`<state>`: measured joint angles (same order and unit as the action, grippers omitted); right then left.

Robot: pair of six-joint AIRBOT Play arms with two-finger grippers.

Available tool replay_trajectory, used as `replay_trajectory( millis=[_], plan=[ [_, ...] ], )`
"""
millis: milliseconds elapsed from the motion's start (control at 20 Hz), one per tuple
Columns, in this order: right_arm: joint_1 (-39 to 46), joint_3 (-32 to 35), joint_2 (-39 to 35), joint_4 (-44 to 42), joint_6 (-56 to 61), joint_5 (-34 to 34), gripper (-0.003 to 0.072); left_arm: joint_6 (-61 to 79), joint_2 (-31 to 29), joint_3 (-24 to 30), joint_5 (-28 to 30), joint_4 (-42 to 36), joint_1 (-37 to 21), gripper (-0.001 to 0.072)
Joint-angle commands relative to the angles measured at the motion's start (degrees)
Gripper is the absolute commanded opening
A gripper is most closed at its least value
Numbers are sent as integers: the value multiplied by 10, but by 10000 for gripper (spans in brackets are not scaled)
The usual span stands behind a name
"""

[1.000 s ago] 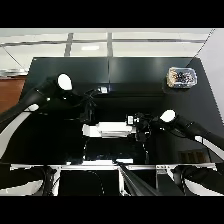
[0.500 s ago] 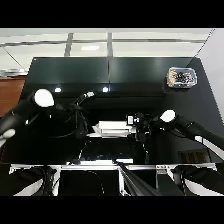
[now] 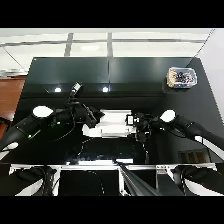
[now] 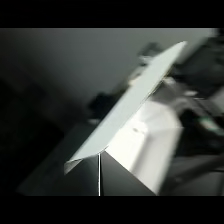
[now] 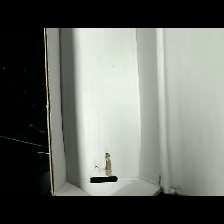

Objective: Fold the box and place the chain.

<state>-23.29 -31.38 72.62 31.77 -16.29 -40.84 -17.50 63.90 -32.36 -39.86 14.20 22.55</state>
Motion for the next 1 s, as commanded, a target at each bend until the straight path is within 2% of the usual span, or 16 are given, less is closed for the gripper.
replay_trajectory(
  millis=[0,200,400,600,800,950],
  plan=[
    [0,0,0,0,0,0,135,-21,53,-28,30,61,1,24],
    [0,0,0,0,0,0,134,-53,138,-101,-96,146,1,24],
    [0,0,0,0,0,0,134,-88,192,-145,-166,204,1,24],
    [0,0,0,0,0,0,135,-87,196,-162,-202,219,1,24],
    [0,0,0,0,0,0,134,-111,192,-214,-210,287,-1,23],
    [0,0,0,0,0,0,134,-180,160,-258,-251,364,-18,23]
  ],
)
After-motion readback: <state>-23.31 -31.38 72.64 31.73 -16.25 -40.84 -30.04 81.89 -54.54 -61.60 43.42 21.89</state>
